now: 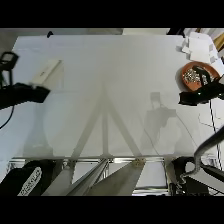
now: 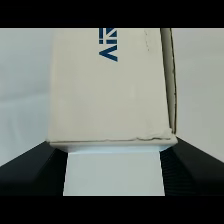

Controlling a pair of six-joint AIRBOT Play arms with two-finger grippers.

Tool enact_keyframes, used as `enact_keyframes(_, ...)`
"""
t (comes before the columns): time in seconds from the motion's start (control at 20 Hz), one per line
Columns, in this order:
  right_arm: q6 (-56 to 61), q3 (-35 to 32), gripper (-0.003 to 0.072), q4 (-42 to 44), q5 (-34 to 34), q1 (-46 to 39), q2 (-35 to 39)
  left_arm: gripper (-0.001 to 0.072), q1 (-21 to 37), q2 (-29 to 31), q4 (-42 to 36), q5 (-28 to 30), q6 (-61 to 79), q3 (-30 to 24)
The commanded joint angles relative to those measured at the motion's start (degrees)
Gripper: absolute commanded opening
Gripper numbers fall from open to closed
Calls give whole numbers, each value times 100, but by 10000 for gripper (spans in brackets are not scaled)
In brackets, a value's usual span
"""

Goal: Fold the box and place the chain.

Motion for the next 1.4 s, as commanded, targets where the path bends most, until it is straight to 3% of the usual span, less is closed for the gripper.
enact_keyframes(0.0,-122,-4,9,136,-140,-2,-7,2,883,227,501,-385,-796,-409)
enact_keyframes(0.25,-122,-7,9,153,-271,-4,-11,2,1060,227,660,-278,-859,-1397)
enact_keyframes(0.45,-116,-15,9,175,-275,-4,-79,16,1060,227,881,-328,-866,-1652)
enact_keyframes(0.5,-116,-17,9,179,-275,-4,-85,47,1058,225,916,-328,-861,-1683)
enact_keyframes(0.55,-116,-17,9,181,-273,-2,-85,145,1058,225,925,-326,-857,-1707)
enact_keyframes(0.65,-116,-17,9,221,-256,-4,-85,410,1058,225,1010,-354,-859,-1718)
enact_keyframes(0.7,-116,-17,9,260,-254,-2,-85,477,1058,227,1029,-389,-859,-1718)
enact_keyframes(0.75,-116,-17,9,291,-245,-2,-85,520,1058,227,1040,-442,-859,-1718)
enact_keyframes(0.85,-116,-17,9,308,-227,9,-85,531,1058,227,1071,-540,-859,-1718)
enact_keyframes(0.95,-116,-17,10,310,-192,9,-85,685,1058,227,1165,-595,-861,-1718)
enact_keyframes(1.35,-116,-17,10,306,-122,7,-85,700,1054,262,1311,-848,-848,-1716)
